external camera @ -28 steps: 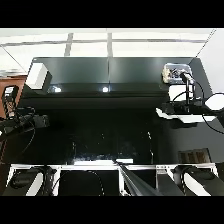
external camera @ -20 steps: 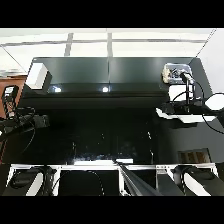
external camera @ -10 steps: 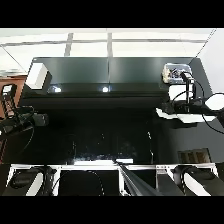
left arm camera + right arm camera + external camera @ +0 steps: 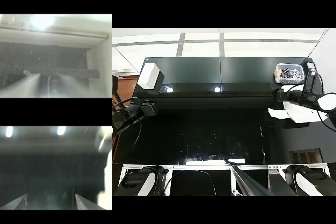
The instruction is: Fold the box and place the chain.
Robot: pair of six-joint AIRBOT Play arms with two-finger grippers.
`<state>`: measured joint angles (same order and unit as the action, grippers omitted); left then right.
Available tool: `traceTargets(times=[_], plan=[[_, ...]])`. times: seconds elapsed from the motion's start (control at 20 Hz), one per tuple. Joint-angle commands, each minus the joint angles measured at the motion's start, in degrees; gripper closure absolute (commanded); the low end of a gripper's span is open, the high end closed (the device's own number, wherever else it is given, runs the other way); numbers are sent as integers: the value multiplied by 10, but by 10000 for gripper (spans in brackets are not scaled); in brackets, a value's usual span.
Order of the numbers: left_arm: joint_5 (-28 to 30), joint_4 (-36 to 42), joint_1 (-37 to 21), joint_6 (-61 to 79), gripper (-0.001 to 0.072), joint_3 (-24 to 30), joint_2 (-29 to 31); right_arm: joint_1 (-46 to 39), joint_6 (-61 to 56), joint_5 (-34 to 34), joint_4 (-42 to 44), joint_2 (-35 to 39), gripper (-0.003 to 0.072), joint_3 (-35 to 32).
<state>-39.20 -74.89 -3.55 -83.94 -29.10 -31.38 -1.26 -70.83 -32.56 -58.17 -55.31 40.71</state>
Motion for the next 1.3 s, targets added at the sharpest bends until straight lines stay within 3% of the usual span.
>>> traceTargets(times=[0.0,0.15,0.25,0.4,0.45,0.55,0.6,0.85,0.95,1.0,1.1,1.15,1.2,1.25], plan=[[25,4,1,1,2,0,-29,-58,-10,97,-61,-19,-16,29],[9,7,1,-2,2,0,-57,-234,-43,16,-97,-109,-15,139],[-6,9,1,-3,3,0,-70,-357,-73,-74,-93,-189,-15,231],[-23,37,1,-3,2,0,-88,-445,64,-353,-98,-335,-15,382],[-30,37,1,-3,3,0,-94,-450,68,-413,-141,-373,-15,416],[-43,38,1,-3,3,0,-98,-450,57,-440,-226,-417,-16,457],[-49,40,1,-3,2,0,-98,-451,66,-441,-225,-432,-15,471],[-50,46,1,-3,3,0,-98,-451,137,-497,-103,-494,-15,502],[-50,55,1,-3,2,0,-98,-447,144,-504,-91,-502,-14,502],[-50,60,1,-3,2,0,-98,-446,149,-504,-92,-502,71,502],[-50,68,1,-3,3,0,-98,-446,157,-506,-86,-497,439,502],[-50,68,1,-3,3,0,-98,-446,167,-511,-82,-490,572,502],[-50,68,1,-3,3,0,-98,-446,178,-516,-73,-480,654,501],[-50,68,1,-3,3,0,-98,-446,182,-522,-50,-466,668,500]])
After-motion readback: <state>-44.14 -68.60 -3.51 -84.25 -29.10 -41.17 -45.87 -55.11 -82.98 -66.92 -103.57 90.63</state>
